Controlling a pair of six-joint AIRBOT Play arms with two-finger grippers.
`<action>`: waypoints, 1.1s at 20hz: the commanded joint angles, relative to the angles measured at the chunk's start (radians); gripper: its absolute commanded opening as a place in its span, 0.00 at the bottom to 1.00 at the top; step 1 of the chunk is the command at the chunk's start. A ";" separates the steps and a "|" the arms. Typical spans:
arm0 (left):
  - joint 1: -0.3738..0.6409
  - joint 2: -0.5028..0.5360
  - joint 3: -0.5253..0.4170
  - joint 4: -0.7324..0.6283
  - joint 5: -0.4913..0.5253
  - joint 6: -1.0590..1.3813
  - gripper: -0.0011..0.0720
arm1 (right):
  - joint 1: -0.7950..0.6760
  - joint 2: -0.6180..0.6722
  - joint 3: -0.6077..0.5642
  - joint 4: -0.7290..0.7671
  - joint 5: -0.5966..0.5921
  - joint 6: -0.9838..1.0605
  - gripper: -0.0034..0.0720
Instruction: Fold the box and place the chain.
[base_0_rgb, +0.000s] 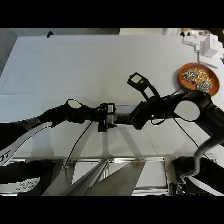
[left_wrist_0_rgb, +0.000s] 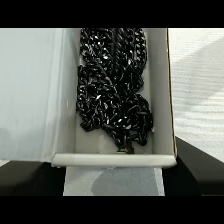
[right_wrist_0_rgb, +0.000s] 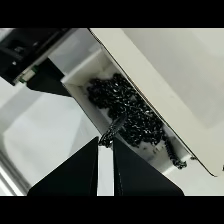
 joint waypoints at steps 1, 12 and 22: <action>0.000 0.000 0.001 0.000 0.000 0.000 0.36 | 0.001 -0.010 -0.055 -0.017 -0.047 0.000 0.07; 0.000 0.000 0.001 0.000 0.000 0.000 0.36 | 0.006 -0.069 -0.110 0.088 -0.234 0.000 0.07; 0.000 0.000 0.001 0.000 0.000 0.000 0.36 | 0.008 -0.008 -0.054 0.000 -0.111 0.010 0.30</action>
